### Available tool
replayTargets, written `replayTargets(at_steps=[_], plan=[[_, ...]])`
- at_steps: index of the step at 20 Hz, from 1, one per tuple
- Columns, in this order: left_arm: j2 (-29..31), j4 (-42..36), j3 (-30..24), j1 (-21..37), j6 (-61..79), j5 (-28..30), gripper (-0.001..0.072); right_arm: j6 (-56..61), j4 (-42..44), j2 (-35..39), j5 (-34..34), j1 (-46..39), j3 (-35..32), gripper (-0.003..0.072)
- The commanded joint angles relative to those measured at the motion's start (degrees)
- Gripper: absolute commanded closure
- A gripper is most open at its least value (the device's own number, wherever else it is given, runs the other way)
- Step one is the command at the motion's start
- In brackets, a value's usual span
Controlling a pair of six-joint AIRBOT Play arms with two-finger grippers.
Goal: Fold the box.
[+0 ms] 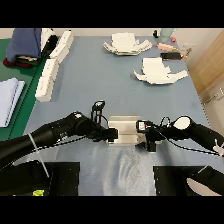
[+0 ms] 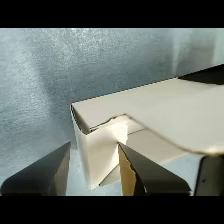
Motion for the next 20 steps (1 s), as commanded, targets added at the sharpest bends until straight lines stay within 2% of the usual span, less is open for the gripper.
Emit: replayTargets(at_steps=[1,4,10,14,19,20], plan=[[-5.0,8.7,5.5,-3.5,-8.9,-7.3,0.0288,0.0,0.0,0.0,0.0,0.0,0.0,0.0104],[-8.1,12.4,8.9,-4.5,-13.3,-11.4,0.0288,0.0,0.0,0.0,0.0,0.0,0.0,0.0104],[-13.2,13.3,14.4,-4.6,-14.9,-16.1,0.0288,0.0,0.0,0.0,0.0,0.0,0.0,0.0104],[-16.5,16.9,17.9,-6.8,-19.1,-20.6,0.0288,0.0,0.0,0.0,0.0,0.0,0.0,0.0104],[-17.3,18.6,18.8,-7.4,-25.5,-21.9,0.029,0.0,0.0,0.0,0.0,0.0,0.0,0.0104],[-17.3,18.6,18.8,-7.4,-26.7,-21.9,0.0415,0.0,0.0,0.0,0.0,0.0,0.0,0.0104]])
